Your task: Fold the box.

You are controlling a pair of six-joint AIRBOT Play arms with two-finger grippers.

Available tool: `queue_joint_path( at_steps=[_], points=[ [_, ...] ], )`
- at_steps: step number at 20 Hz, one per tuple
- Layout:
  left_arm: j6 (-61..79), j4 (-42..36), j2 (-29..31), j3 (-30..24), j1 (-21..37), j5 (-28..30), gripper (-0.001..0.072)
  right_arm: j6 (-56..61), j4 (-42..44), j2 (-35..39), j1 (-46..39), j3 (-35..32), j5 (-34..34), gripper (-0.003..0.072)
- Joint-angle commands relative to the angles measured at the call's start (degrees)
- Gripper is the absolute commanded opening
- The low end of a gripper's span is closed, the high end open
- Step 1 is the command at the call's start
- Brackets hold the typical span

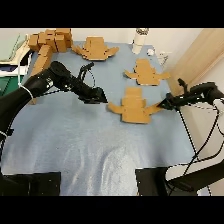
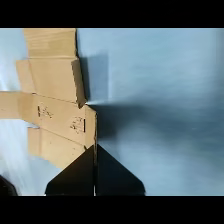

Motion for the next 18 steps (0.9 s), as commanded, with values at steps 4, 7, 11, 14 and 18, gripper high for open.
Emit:
queue_joint_path(
  at_steps=[4,7,11,14,18],
  points=[
    [4.33,-0.13,0.00,0.04,4.02,-6.86,0.0525,3.02,4.11,14.34,11.23,-19.96,11.67,0.0004],
    [6.14,-0.13,0.00,0.04,4.09,-6.78,0.0525,4.09,1.03,15.91,15.87,-25.44,16.85,0.0220],
    [6.34,-0.11,0.00,0.04,4.33,-6.91,0.0526,4.63,0.35,14.69,17.81,-25.40,19.82,0.0292],
    [8.15,-0.11,0.00,0.04,5.18,-8.87,0.0526,2.27,2.80,13.88,17.86,-24.50,17.44,0.0289],
    [9.70,-0.13,-0.31,0.04,7.28,-9.86,0.0526,-1.49,5.09,13.25,20.48,-21.88,15.06,0.0003]
  ],
)
